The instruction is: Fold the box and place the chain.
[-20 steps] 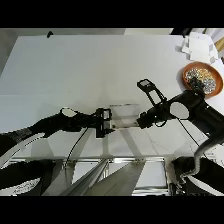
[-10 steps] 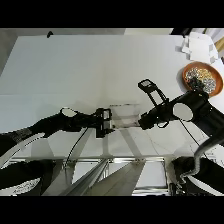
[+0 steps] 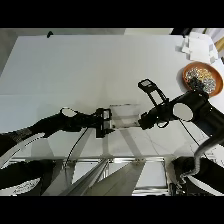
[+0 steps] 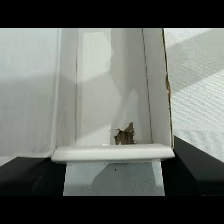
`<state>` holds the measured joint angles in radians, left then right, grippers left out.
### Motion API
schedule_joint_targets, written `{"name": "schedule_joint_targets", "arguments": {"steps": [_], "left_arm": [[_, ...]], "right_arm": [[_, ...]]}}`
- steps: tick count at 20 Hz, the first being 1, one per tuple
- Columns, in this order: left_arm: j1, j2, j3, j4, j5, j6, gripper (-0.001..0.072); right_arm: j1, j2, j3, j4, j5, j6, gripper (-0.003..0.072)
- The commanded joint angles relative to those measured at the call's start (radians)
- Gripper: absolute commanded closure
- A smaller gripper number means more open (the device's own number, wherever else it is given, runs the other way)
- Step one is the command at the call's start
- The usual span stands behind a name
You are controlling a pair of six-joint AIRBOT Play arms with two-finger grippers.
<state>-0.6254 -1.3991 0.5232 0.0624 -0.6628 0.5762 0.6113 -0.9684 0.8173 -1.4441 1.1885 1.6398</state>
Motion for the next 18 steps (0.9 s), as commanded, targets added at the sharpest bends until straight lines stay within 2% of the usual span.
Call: {"name": "schedule_joint_targets", "arguments": {"steps": [1, 12, 16, 18], "left_arm": [[0.0, 0.0, 0.0, 0.0, 0.0, 0.0, 0.064], [0.0, 0.0, 0.0, 0.0, 0.0, 0.0, 0.064], [0.0, 0.0, 0.0, 0.0, 0.0, 0.0, 0.064], [0.0, 0.0, 0.0, 0.0, 0.0, 0.0, 0.064]], "right_arm": [[-0.001, 0.001, 0.001, 0.002, 0.0, 0.0, 0.0392], [-0.001, 0.001, 0.001, -0.001, -0.058, 0.0, 0.0393], [-0.023, 0.0, 0.001, -0.16, -0.046, 0.05, 0.0392], [-0.123, 0.0, 0.001, -0.202, -0.049, 0.074, 0.0392]]}}
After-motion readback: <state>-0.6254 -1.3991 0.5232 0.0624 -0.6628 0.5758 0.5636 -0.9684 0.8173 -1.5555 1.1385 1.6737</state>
